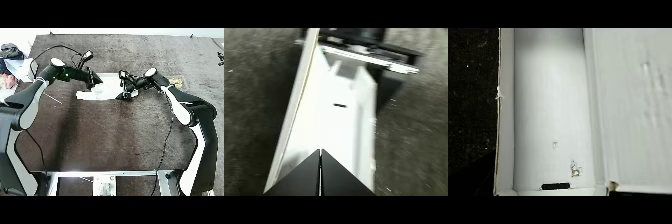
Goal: Fold the box and place the chain.
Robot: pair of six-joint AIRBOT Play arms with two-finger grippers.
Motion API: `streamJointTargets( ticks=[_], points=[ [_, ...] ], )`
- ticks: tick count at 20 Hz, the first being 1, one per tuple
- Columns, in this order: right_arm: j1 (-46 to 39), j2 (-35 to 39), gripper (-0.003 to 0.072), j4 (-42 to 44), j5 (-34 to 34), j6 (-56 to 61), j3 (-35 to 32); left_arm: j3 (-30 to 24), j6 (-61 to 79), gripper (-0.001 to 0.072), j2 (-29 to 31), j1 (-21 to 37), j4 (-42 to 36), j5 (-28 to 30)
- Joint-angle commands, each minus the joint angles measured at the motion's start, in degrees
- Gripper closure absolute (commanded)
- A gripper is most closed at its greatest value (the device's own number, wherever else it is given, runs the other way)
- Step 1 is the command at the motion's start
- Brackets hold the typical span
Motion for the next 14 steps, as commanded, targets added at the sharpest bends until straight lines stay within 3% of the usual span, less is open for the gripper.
streamJointTargets(
  ticks=[1,5,14],
  points=[
    [-0.02,-0.02,0.0417,0.0,0.0,0.02,0.02,0.07,-0.92,0.0697,-1.75,-0.63,-0.63,6.49],
    [-0.02,-0.02,0.0417,0.0,0.0,0.02,0.02,0.02,-0.94,0.0697,-2.71,-0.63,-0.37,8.98],
    [-0.02,-0.02,0.0417,0.0,0.0,0.02,0.02,0.02,-2.16,0.0697,-4.9,-0.63,3.67,8.26]
  ],
)
